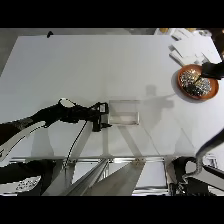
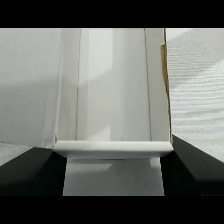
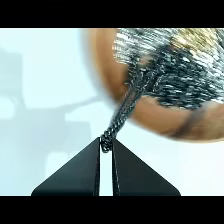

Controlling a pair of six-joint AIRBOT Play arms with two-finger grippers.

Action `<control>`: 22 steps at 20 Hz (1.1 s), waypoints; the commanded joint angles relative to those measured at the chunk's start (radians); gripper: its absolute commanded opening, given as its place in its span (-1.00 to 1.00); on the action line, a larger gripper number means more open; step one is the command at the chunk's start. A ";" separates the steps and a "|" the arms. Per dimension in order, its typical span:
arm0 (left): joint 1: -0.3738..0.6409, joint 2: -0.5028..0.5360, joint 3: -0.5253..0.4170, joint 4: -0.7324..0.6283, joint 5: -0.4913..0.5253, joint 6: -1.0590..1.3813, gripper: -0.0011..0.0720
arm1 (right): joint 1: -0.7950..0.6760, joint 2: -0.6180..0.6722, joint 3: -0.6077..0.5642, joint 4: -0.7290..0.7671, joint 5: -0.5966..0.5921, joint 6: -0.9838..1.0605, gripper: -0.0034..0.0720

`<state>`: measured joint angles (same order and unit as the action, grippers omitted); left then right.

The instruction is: Fold the box and place the chain.

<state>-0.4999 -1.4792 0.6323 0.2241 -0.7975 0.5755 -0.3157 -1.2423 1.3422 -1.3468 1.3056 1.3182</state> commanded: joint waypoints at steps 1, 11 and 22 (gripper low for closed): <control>0.000 -0.001 0.000 0.000 0.000 0.000 -0.56 | 0.039 0.198 0.000 0.098 0.080 -0.014 -0.87; 0.000 -0.001 0.000 0.000 0.000 0.000 -0.56 | 0.392 0.451 0.000 0.174 0.199 0.000 -0.87; 0.000 -0.001 0.000 0.000 0.000 0.000 -0.56 | 0.864 0.418 -0.205 0.188 -0.047 0.065 -0.87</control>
<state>-0.4999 -1.4792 0.6323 0.2241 -0.7975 0.5758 0.4641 -0.8066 1.2049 -1.1568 1.3460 1.3659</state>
